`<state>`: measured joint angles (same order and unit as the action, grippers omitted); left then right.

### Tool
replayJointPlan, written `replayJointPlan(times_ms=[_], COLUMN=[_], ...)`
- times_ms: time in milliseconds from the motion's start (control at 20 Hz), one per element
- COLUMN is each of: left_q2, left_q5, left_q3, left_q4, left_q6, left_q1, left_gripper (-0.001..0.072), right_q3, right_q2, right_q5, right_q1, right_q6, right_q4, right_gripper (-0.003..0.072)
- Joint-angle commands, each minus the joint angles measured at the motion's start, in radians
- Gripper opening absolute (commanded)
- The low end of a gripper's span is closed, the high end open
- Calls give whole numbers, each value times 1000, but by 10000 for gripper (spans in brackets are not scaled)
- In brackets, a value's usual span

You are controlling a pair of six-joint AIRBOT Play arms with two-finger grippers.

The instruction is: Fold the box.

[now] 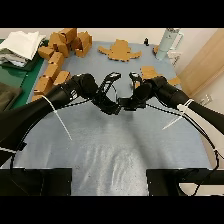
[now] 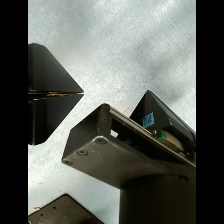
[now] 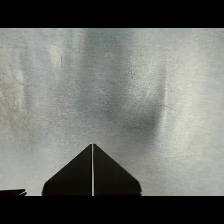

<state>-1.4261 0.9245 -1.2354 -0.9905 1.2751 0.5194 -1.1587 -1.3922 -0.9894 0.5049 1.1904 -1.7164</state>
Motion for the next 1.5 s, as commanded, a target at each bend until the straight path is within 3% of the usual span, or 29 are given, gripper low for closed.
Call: replayJointPlan(times_ms=[0, 800, 850, 900, 950, 1150, 1300, 1450], left_q2=[0, 0, 0, 0, 0, 0, 0, 0], left_q5=[-1, -1, -2, -14, -34, -124, -129, -146], left_q3=[0, 0, 0, 0, 0, 0, 0, 0], left_q4=[0, 0, 1, 2, 2, 3, 3, 3], left_q6=[0, 0, 0, 0, 0, 0, 0, 0], left_q1=[1, 1, 1, 1, 1, 1, 1, 1], left_gripper=[14, 14, 14, 14, 14, 14, 14, 14], right_q3=[-1, -28, -60, -97, -134, -216, -294, -439], right_q2=[-1, -3, -3, -4, -5, -51, -183, -368], right_q5=[0, 51, 29, -5, -31, -17, 45, 47], right_q1=[0, -31, -80, -150, -243, -663, -927, -1054], right_q6=[0, -55, -75, -74, -69, 113, 388, 538], right_q4=[0, 10, 31, 42, 53, 29, -225, -427], right_gripper=[9, 15, 74, 307, 487, 493, 493, 493])
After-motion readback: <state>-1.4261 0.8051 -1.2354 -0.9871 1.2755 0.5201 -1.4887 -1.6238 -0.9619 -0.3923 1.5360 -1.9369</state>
